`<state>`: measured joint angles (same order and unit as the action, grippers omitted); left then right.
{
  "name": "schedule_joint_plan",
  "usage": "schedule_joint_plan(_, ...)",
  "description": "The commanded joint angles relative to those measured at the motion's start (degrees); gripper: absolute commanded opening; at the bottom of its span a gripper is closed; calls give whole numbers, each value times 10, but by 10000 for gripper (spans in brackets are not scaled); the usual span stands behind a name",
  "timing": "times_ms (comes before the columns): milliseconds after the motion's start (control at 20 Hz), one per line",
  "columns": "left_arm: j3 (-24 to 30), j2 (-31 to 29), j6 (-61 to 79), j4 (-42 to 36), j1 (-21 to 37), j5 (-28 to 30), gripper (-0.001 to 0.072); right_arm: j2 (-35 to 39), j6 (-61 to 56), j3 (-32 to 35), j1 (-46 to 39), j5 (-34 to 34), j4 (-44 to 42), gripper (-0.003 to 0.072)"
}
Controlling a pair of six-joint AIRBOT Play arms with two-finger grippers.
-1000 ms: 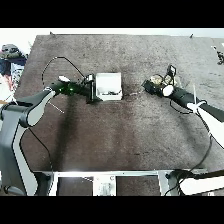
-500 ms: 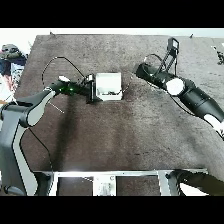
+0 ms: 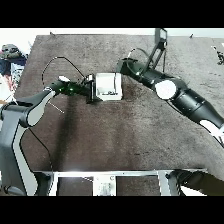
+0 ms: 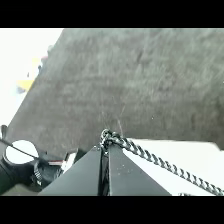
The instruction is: Fold the box and place the chain.
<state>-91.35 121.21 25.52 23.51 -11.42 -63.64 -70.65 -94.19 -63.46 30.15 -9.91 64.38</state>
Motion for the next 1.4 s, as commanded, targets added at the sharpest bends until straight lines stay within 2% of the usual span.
schedule_joint_plan(0, 0, 0, 0, 0, 0, 0, 167, -42, -5, -2, 24, 6, -12, 12)
schedule_joint_plan(200, 0, 0, 0, 0, 0, 0, 167, -113, -5, -2, 36, -2, -29, 13)
schedule_joint_plan(300, 0, 0, 0, 0, 0, 0, 166, -134, -3, -2, 30, -32, -23, 253)
schedule_joint_plan(550, 0, 0, 0, 0, 0, 0, 166, -117, -3, 3, -54, -174, 66, 253)
schedule_joint_plan(800, 0, 0, 0, 0, 0, 0, 167, -72, -18, 71, -191, -204, 78, 253)
schedule_joint_plan(900, 0, 0, 0, 0, 0, 0, 167, -77, -26, 101, -233, -190, 78, 254)
schedule_joint_plan(1000, 0, 0, 0, 0, 0, 0, 166, -94, -35, 118, -261, -143, 78, 253)
schedule_joint_plan(1150, 0, 0, 0, 0, 0, 0, 167, -130, -35, 116, -276, -94, 54, 253)
schedule_joint_plan(1350, 0, 0, 0, 0, 0, 0, 166, -184, -35, 79, -275, -76, 25, 253)
